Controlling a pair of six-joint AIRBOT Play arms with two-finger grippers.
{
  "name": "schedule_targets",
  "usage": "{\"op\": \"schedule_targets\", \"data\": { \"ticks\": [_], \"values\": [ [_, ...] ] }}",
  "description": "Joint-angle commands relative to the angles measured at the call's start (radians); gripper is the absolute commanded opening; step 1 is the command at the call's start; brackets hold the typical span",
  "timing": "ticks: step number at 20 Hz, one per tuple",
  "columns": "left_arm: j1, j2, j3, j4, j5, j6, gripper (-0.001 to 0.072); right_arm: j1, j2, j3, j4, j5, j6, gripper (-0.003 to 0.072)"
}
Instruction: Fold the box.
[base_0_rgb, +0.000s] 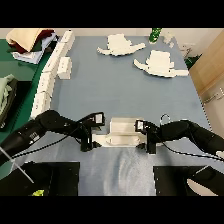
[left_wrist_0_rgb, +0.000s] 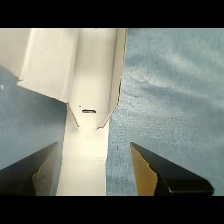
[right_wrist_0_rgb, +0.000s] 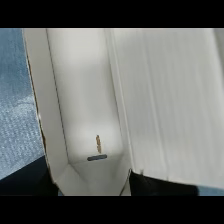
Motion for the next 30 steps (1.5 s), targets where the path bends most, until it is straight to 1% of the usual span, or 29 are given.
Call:
{"op": "schedule_targets", "data": {
  "ticks": [1, 4, 5, 6, 7, 8, 9, 10, 11, 16, 17, 18, 22, 25, 26, 27, 28, 30],
  "values": [
    [-0.061, -0.108, -0.018, -0.064, 0.072, 0.15, 0.0697, 0.0, 0.001, 0.0, 0.0, 0.0, 0.001, 0.0404],
    [-0.075, -0.178, -0.017, -0.099, 0.136, 0.162, 0.0696, 0.0, 0.001, 0.0, 0.0, 0.0, 0.001, 0.0404],
    [-0.077, -0.193, -0.017, -0.124, 0.148, 0.18, 0.0608, 0.0, 0.001, 0.0, 0.0, 0.0, 0.0, 0.0405],
    [-0.081, -0.203, -0.017, -0.144, 0.159, 0.202, 0.0492, 0.0, 0.001, 0.0, 0.0, 0.0, 0.0, 0.0405],
    [-0.082, -0.21, -0.017, -0.169, 0.172, 0.233, 0.044, 0.0, 0.001, 0.0, 0.0, 0.0, 0.001, 0.0404],
    [-0.082, -0.216, -0.017, -0.188, 0.198, 0.243, 0.044, 0.0, 0.001, 0.0, 0.0, 0.0, 0.0, 0.0404],
    [-0.082, -0.22, -0.017, -0.195, 0.225, 0.243, 0.0366, 0.0, 0.001, 0.0, 0.0, 0.0, 0.0, 0.0404],
    [-0.086, -0.221, -0.017, -0.195, 0.241, 0.243, 0.0261, 0.0, 0.001, 0.0, 0.0, 0.0, 0.001, 0.0404],
    [-0.091, -0.221, -0.017, -0.197, 0.253, 0.243, 0.0226, 0.0, 0.001, 0.0, 0.0, 0.0, 0.001, 0.0405],
    [-0.136, -0.221, -0.017, -0.218, 0.293, 0.246, 0.0222, 0.0, 0.001, 0.0, 0.0, 0.0, 0.001, 0.0404],
    [-0.142, -0.221, -0.017, -0.23, 0.301, 0.246, 0.0098, 0.0, 0.001, 0.0, 0.0, 0.0, 0.0, 0.0404],
    [-0.146, -0.221, -0.017, -0.236, 0.307, 0.247, 0.0044, 0.0, 0.001, 0.0, 0.0, 0.0, 0.0, 0.0404],
    [-0.171, -0.233, -0.017, -0.301, 0.335, 0.257, 0.0045, 0.0, 0.001, 0.0, 0.0, 0.0, 0.001, 0.0404],
    [-0.173, -0.264, -0.017, -0.31, 0.34, 0.257, 0.0058, 0.0, 0.001, 0.0, 0.0, 0.0, 0.001, 0.0404],
    [-0.173, -0.264, -0.017, -0.309, 0.34, 0.257, 0.0219, 0.0, 0.001, 0.0, 0.0, 0.0, 0.0, 0.0404],
    [-0.172, -0.263, -0.017, -0.31, 0.34, 0.256, 0.0448, 0.0, 0.001, 0.0, 0.0, 0.0, 0.0, 0.0404],
    [-0.172, -0.262, -0.017, -0.31, 0.339, 0.256, 0.0541, 0.0, 0.001, 0.0, 0.0, 0.0, 0.001, 0.0404],
    [-0.172, -0.262, -0.017, -0.31, 0.336, 0.249, 0.0542, 0.0, 0.001, 0.0, 0.0, 0.0, 0.001, 0.0404]
  ]
}}
